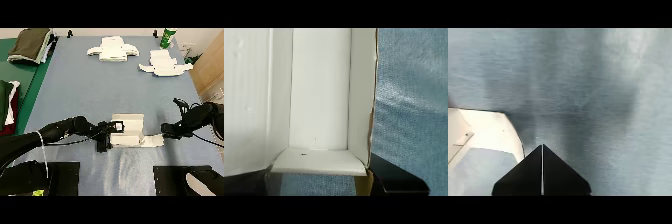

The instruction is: Fold the box.

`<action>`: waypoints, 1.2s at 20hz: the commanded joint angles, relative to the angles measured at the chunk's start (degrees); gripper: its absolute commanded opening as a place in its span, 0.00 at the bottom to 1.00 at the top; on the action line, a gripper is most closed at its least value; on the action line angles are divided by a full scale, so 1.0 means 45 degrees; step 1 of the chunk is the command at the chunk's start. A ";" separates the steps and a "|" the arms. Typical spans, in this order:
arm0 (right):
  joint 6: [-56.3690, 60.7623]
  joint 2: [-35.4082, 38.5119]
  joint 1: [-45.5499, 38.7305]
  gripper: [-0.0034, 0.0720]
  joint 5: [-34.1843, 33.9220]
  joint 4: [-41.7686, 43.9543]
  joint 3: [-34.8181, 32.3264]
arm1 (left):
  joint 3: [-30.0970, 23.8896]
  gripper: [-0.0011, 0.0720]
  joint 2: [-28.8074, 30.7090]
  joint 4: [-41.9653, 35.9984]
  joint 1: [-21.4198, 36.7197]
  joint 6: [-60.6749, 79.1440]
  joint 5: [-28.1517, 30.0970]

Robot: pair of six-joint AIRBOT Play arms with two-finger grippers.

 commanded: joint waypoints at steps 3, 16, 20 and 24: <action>-0.0306 -0.0758 -0.0092 0.05 0.0432 0.1030 -0.0962 | 0.0015 0.83 0.0005 0.0005 0.0000 0.0005 0.0005; -0.1899 -0.1151 -0.0078 0.05 0.0505 0.4114 -0.0981 | 0.0015 0.83 0.0005 0.0005 0.0000 0.0005 0.0000; -0.2317 -0.1035 -0.0058 0.05 0.0262 0.4653 -0.0952 | 0.0015 0.83 0.0005 0.0005 0.0000 0.0005 0.0000; -0.2312 -0.0437 -0.0058 0.25 -0.0180 0.4765 -0.0743 | 0.0015 0.83 0.0005 0.0005 0.0000 0.0005 0.0000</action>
